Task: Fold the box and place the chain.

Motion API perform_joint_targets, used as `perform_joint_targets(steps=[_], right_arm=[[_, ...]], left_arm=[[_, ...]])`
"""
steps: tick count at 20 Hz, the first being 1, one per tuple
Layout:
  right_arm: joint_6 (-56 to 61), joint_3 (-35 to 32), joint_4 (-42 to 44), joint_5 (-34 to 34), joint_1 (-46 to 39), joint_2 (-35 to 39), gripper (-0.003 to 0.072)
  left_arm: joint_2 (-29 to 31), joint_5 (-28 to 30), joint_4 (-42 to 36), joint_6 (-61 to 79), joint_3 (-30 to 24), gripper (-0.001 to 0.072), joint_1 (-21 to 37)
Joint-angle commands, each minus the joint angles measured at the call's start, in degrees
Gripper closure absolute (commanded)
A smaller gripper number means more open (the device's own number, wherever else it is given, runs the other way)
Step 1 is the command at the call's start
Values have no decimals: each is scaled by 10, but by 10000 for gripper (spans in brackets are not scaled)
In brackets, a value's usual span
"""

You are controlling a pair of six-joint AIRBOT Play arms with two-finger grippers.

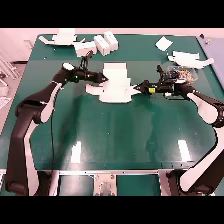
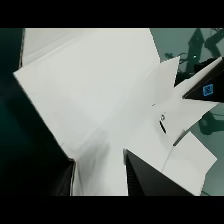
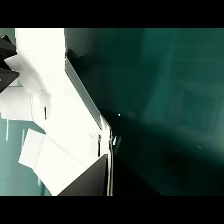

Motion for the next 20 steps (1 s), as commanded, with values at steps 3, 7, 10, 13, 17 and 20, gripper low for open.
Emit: perform_joint_targets(steps=[3,7,10,13,17,20], right_arm=[[0,0,-5,0,1,0,679],[0,0,-5,0,1,0,679],[0,0,-5,0,1,0,680],[0,0,-5,0,1,0,679],[0,0,-5,0,1,0,680],[0,0,-5,0,3,0,680]], left_arm=[[0,-10,20,17,0,383,0],[0,-3,20,24,0,487,0],[0,-4,20,27,0,487,0],[0,-9,16,37,0,547,0],[0,-25,15,94,0,598,0],[-2,-30,13,127,0,653,0]])
